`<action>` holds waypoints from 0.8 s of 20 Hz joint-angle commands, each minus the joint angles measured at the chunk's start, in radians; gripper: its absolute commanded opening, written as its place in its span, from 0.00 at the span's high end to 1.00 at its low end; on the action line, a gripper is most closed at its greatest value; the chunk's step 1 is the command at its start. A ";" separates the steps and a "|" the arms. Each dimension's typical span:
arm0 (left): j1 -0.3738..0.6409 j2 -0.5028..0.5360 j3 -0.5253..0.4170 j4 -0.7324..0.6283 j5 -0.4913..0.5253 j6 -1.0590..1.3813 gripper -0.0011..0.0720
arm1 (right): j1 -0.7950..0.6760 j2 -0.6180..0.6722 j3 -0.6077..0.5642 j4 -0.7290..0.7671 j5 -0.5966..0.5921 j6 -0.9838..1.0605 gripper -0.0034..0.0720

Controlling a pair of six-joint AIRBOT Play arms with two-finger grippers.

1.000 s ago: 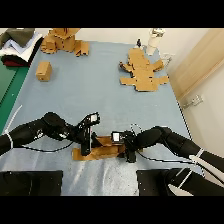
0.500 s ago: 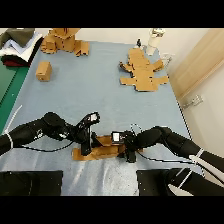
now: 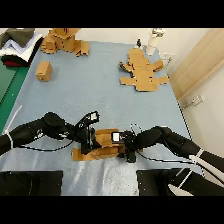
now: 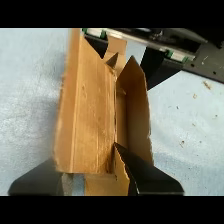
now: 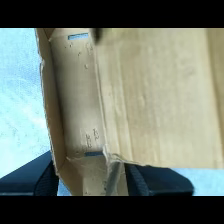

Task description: Fold the box.

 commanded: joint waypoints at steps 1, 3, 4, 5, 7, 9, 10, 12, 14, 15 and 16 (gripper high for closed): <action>0.001 0.002 0.000 -0.006 -0.006 -0.015 0.49 | 0.001 0.000 0.000 0.000 -0.001 0.000 0.29; 0.002 0.016 0.000 -0.005 0.006 -0.016 0.49 | 0.001 0.000 0.000 0.000 0.000 0.000 0.29; 0.004 0.033 0.000 -0.005 0.020 -0.016 0.49 | 0.001 0.000 0.000 0.000 0.000 0.000 0.29; 0.014 0.055 0.000 0.003 0.033 -0.016 0.49 | 0.001 0.000 0.000 0.000 -0.001 0.000 0.29; 0.051 0.119 0.000 0.071 0.054 -0.081 0.49 | 0.001 0.000 0.000 0.000 -0.001 0.000 0.29; 0.088 0.187 0.000 0.177 0.034 -0.225 0.49 | 0.001 0.000 0.000 0.000 -0.001 0.000 0.29; 0.101 0.225 0.000 0.257 0.003 -0.301 0.49 | 0.001 0.000 0.000 0.000 -0.001 0.000 0.29; 0.106 0.296 0.000 0.422 -0.069 -0.477 0.49 | 0.001 0.000 0.000 0.000 -0.001 0.000 0.29; 0.104 0.353 0.000 0.487 -0.171 -0.655 0.50 | 0.001 0.000 0.000 0.000 0.000 0.000 0.29; 0.104 0.373 0.000 0.490 -0.236 -0.737 0.67 | 0.001 0.000 0.000 0.000 0.000 0.000 0.29; 0.103 0.388 0.000 0.481 -0.322 -0.832 0.96 | 0.001 0.000 0.000 0.000 0.000 0.000 0.29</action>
